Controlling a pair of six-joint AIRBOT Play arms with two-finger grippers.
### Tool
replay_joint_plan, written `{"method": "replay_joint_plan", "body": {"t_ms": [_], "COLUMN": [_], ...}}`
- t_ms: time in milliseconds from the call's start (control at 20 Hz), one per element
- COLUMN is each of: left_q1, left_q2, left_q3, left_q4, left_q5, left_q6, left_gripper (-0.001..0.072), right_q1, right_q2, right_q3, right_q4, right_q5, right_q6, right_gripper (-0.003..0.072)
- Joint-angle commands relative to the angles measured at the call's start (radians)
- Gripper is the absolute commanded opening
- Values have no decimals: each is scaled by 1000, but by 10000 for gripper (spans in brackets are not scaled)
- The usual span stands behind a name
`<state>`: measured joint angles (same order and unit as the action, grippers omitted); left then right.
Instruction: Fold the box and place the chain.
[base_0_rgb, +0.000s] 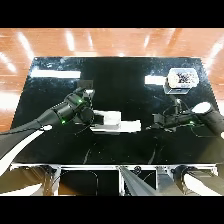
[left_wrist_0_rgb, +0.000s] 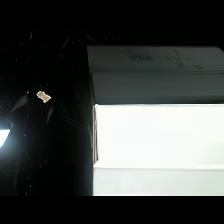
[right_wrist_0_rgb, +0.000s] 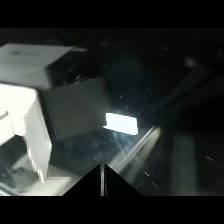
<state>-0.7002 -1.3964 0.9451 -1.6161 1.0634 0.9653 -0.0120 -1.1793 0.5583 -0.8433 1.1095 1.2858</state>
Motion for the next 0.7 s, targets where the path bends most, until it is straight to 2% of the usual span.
{"method": "replay_joint_plan", "body": {"t_ms": [0,100,250,300,350,650], "left_q1": [0,0,0,0,0,0], "left_q2": [0,0,0,0,0,0], "left_q3": [0,0,0,0,0,0], "left_q4": [1,-11,-16,-16,-16,-16], "left_q5": [1,2,1,1,1,0], "left_q6": [0,0,1,1,1,1], "left_gripper": [22,22,22,22,22,22], "right_q1": [119,214,290,304,314,325], "right_q2": [-74,-90,-93,-93,-93,-93], "right_q3": [-23,-22,2,19,37,109], "right_q4": [106,188,227,227,234,245], "right_q5": [-137,-233,-254,-244,-232,-163], "right_q6": [43,42,42,43,43,42], "right_gripper": [37,37,42,337,569,570]}}
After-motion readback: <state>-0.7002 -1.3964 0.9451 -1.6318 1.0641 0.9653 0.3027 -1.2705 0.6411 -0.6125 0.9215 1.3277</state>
